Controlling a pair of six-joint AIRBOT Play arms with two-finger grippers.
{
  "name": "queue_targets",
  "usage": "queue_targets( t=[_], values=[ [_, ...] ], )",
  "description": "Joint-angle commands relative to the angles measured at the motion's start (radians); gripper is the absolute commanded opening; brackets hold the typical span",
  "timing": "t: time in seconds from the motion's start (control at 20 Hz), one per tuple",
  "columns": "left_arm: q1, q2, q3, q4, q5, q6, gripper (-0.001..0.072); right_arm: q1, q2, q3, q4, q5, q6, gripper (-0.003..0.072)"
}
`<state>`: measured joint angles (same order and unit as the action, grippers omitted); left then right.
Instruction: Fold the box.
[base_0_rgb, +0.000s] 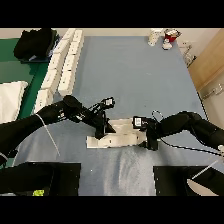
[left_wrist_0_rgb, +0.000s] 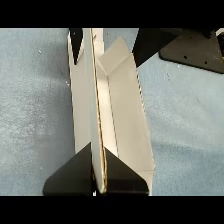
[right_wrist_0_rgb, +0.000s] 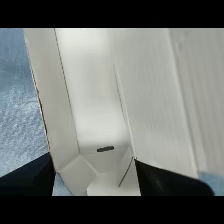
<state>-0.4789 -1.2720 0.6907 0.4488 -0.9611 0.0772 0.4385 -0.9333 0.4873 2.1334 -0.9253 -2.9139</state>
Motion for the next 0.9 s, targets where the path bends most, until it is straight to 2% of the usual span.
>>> queue_targets(
  t=[0.0,0.25,0.45,0.85],
  values=[
    [0.0,0.0,0.001,0.0,0.0,0.0,0.0012,-0.001,-0.016,-0.002,0.01,0.001,-0.011,0.0719],
    [0.0,0.0,0.001,0.0,0.0,0.001,0.0012,0.0,-0.078,-0.006,0.111,0.029,-0.09,0.0718],
    [0.0,0.0,0.001,0.0,0.0,0.0,0.0012,-0.001,-0.076,-0.007,0.117,-0.034,-0.068,0.0718],
    [0.0,0.0,0.001,0.0,0.0,0.001,0.0012,-0.001,-0.076,-0.007,0.107,-0.029,-0.008,0.0718]
  ],
)
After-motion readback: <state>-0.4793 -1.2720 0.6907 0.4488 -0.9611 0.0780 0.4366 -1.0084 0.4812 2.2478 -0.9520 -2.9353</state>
